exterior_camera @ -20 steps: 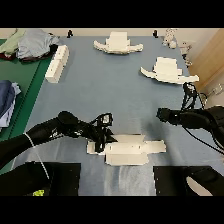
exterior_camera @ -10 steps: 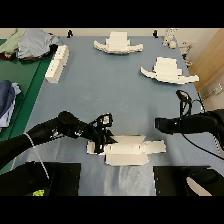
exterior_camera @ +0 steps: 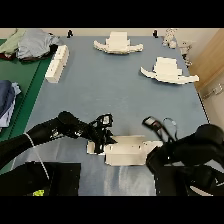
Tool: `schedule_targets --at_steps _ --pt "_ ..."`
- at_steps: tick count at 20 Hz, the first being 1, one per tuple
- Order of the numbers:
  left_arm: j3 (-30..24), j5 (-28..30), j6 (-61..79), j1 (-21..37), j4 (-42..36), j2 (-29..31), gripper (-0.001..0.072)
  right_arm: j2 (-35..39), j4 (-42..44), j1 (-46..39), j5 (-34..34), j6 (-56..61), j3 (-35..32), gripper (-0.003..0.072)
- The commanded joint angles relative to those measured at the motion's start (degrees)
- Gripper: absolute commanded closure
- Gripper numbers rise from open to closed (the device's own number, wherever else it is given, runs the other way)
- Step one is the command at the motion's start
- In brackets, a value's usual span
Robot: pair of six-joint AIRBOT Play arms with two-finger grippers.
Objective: Fold the box.
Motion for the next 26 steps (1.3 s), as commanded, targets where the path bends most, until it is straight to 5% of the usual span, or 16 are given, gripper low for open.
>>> schedule_targets --at_steps 1,2,6,12,24,26 --pt "0.0 0.0 0.0 0.0 0.0 0.1 0.0694 -3.5 -4.2 16.4 5.2 -12.3 -2.2 0.0286" --pt "0.0 0.0 0.0 0.0 0.0 0.1 0.0694 -5.2 -8.7 20.0 8.3 -12.4 -2.5 0.0204" --pt "0.0 0.0 0.0 0.0 0.0 0.1 0.0694 -12.3 -20.5 24.7 15.3 -12.3 -2.5 0.013" --pt "0.0 0.0 0.0 0.0 0.0 0.1 0.0694 -16.1 -35.6 24.7 16.6 4.1 -1.5 0.0131" --pt "0.0 0.0 0.0 0.0 0.0 0.0 0.0694 -14.5 -37.9 24.6 6.8 23.8 2.9 0.0131" --pt "0.0 0.0 0.0 -0.1 0.0 0.0 0.0694 -14.5 -39.1 24.6 6.2 25.1 2.9 0.0015"
